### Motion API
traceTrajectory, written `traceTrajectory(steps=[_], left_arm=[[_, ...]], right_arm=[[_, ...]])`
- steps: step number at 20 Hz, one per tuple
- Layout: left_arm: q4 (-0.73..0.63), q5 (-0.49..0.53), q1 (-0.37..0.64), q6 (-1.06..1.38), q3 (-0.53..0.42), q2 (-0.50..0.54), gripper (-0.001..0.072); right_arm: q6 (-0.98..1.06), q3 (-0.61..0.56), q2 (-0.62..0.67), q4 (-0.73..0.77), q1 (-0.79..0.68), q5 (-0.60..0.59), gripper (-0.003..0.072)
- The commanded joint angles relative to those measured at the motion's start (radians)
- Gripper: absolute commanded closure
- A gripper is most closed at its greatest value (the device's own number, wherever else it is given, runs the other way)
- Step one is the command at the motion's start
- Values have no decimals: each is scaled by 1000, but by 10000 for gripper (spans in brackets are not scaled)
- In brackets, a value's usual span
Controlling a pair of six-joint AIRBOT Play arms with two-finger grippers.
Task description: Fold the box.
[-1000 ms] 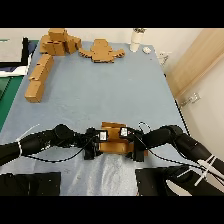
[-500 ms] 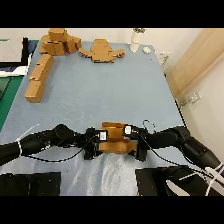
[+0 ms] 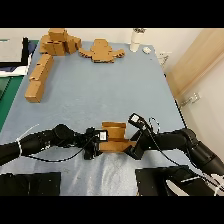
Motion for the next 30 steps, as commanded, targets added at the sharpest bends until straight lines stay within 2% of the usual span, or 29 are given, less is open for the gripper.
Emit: traceTrajectory(steps=[1,8,14,20,30], left_arm=[[0,0,0,0,0,0,112],[-1,0,0,0,0,0,112],[-1,0,0,0,0,-1,112],[-1,0,0,0,0,0,112],[-1,0,0,0,0,-1,112]], right_arm=[[136,1,8,136,0,-17,-34],[561,1,10,147,0,-184,-34],[797,1,10,148,0,-181,-34],[819,1,9,148,0,-94,-34],[837,21,9,143,-1,-22,-34]])
